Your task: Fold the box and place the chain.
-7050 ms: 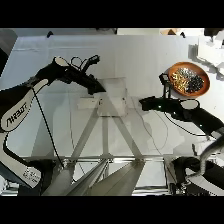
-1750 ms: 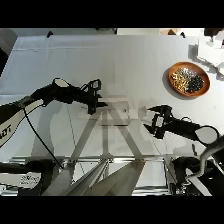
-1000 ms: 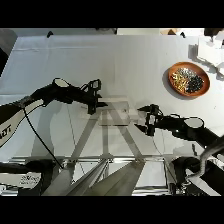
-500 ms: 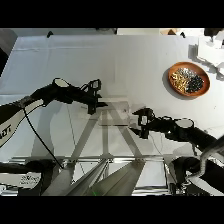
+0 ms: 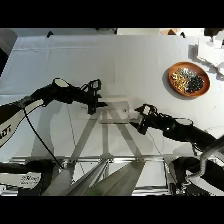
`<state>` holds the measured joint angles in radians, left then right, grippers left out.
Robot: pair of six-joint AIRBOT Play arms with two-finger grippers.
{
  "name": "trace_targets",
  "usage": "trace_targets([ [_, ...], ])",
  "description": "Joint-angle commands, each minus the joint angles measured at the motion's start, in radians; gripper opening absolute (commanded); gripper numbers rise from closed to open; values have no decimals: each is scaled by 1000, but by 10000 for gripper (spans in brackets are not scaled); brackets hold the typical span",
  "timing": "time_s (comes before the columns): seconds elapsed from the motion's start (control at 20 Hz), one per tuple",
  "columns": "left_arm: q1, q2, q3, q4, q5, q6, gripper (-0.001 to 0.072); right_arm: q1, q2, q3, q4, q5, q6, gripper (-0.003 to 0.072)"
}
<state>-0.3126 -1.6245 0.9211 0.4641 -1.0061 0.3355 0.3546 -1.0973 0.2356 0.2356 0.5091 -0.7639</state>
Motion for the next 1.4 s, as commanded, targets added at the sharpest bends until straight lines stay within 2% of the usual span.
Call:
trace_targets([
  [0.0,0,-1,0,0,0,0,12,-31,-3,1,65,12,-4,687],
  [0.2,0,-1,0,0,0,0,12,-31,-3,1,55,150,-4,687],
  [0.3,0,-1,0,0,0,0,12,-31,-3,1,57,183,-5,686],
  [0.6,0,-1,0,0,0,0,12,-31,-2,1,57,-6,-5,689],
  [0.7,0,-1,0,0,0,0,12,-31,31,1,56,-20,-5,689],
  [0.9,0,-1,0,0,0,0,12,-31,180,0,43,-20,-5,687],
  [1.1,0,-1,0,0,0,0,12,-31,259,0,-237,16,39,687],
  [1.35,0,-1,0,0,0,0,12,-31,257,0,-495,56,325,689],
])
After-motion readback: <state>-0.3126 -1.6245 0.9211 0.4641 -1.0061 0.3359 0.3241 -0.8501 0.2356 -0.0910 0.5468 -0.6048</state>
